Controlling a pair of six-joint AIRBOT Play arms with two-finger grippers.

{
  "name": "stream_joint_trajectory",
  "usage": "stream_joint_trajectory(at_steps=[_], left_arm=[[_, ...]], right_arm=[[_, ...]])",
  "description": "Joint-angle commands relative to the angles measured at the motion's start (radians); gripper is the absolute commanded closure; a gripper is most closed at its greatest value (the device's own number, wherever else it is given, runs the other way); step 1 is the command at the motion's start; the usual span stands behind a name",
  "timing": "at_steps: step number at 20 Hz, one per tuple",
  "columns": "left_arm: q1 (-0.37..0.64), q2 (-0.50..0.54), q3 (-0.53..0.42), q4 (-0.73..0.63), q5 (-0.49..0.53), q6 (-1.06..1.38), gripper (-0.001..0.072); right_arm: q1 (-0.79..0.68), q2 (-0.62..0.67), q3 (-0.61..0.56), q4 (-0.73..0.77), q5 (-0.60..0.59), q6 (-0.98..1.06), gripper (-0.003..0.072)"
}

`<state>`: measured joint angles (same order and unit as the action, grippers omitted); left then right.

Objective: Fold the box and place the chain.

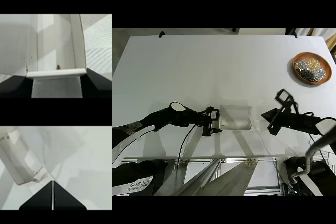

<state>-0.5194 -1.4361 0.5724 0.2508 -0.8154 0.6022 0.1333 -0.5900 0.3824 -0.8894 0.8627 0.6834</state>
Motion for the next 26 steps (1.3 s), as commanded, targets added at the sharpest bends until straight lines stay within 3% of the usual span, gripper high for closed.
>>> stream_joint_trajectory(at_steps=[1,3,6,12,26], left_arm=[[0.000,0.000,0.000,0.000,0.000,0.000,0.0497],[0.000,0.000,0.000,0.000,0.000,0.000,0.0497],[0.000,0.000,0.000,0.000,0.000,0.000,0.0497],[0.000,0.000,0.000,0.000,0.000,0.000,0.0497],[0.000,0.000,0.000,0.000,0.000,0.000,0.0497]], right_arm=[[-0.119,0.041,0.000,-0.084,0.023,0.454,0.0671],[-0.150,0.000,0.000,-0.149,0.069,0.573,0.0671],[-0.201,-0.126,0.000,-0.205,0.182,0.595,0.0671],[-0.195,-0.333,0.000,-0.139,0.147,0.589,0.0671],[-0.037,-0.451,0.000,0.037,0.041,0.459,0.0671]])
